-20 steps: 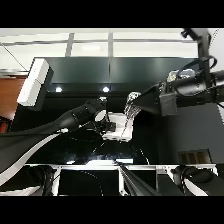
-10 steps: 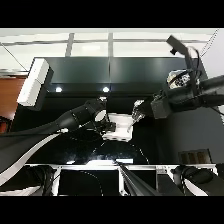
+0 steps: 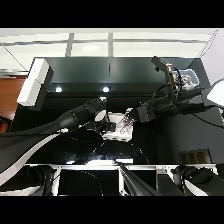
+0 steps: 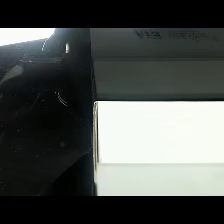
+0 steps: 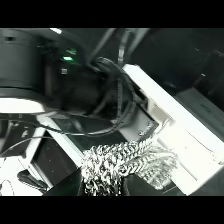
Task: Fold the box and place the chain.
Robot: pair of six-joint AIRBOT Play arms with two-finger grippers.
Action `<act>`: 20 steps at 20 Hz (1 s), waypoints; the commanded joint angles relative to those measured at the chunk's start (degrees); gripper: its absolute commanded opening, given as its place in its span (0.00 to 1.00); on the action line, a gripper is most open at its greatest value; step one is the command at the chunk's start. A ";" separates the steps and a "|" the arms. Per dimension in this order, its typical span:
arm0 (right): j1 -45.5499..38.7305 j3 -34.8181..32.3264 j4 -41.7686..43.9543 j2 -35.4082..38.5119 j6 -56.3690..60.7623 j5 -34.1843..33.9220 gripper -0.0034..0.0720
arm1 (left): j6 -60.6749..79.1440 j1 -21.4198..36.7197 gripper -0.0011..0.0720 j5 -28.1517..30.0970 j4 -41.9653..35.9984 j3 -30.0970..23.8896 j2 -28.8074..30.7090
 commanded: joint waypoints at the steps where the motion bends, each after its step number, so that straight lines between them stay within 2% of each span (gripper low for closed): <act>1: 0.74 -1.86 -0.46 -0.13 0.74 0.26 0.06 | 0.00 0.04 0.05 0.00 0.02 0.00 0.02; 3: 2.69 -5.09 -0.46 -0.26 1.18 -2.73 0.06 | 0.00 0.04 0.05 0.00 0.02 0.00 0.02; 5: 4.83 -8.04 -0.46 -1.36 2.05 -8.48 0.06 | 0.02 0.04 0.05 0.02 0.26 0.00 0.02; 8: 6.91 -9.22 -2.27 -5.03 2.10 -13.22 0.06 | 0.00 0.04 0.05 0.00 0.24 0.00 0.02; 11: 7.10 -9.25 -7.91 -7.65 4.13 -13.62 0.06 | 0.00 0.04 0.05 0.02 0.17 0.00 0.02; 17: 8.55 -9.29 -10.47 -10.29 4.15 -15.26 0.06 | 0.00 0.00 0.05 1.29 -1.18 -0.02 0.00; 18: 8.85 -9.29 -10.54 -10.62 4.17 -15.10 0.09 | -0.02 0.07 0.05 1.84 -1.31 -0.02 0.00; 20: 8.07 -8.98 -10.56 -10.58 4.20 -12.48 0.62 | -0.26 0.04 0.05 1.95 -1.31 -0.02 0.00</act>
